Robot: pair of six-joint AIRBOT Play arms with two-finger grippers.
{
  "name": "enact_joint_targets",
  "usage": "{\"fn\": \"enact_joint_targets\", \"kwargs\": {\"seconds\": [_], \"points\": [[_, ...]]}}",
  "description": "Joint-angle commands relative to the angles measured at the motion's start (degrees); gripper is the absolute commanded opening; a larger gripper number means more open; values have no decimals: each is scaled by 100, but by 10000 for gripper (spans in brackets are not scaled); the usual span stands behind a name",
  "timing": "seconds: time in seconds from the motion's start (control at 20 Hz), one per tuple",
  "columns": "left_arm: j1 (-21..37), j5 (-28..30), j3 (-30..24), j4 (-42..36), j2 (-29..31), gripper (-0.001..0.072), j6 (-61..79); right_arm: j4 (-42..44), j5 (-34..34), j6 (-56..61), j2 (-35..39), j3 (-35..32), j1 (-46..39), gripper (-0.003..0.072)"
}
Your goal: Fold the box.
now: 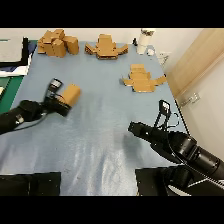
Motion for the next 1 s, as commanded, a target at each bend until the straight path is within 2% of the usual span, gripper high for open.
{"fn": "enact_joint_targets", "kwargs": {"seconds": [0.0, 0.15, 0.3, 0.4, 0.55, 0.95], "points": [[1211, 315, 321, 7, -116, 558, -4, -107, -2, 63, -63, 7, -2, 3], [1945, 173, 772, 4, -483, 558, -9, -129, 2, 66, -280, 7, 0, 3], [2293, 92, 1097, 4, -970, 558, -9, -118, 2, 66, -479, 7, 0, 3], [2321, 74, 1132, 4, -1202, 558, -9, -120, 4, 66, -535, 7, 0, 3], [2297, -304, 1137, 4, -1451, 558, -7, -208, 4, 81, -560, 9, -2, 3], [2299, -656, 1154, 92, -1480, 558, -13, -374, 7, 192, -557, 9, 0, 3]]}}
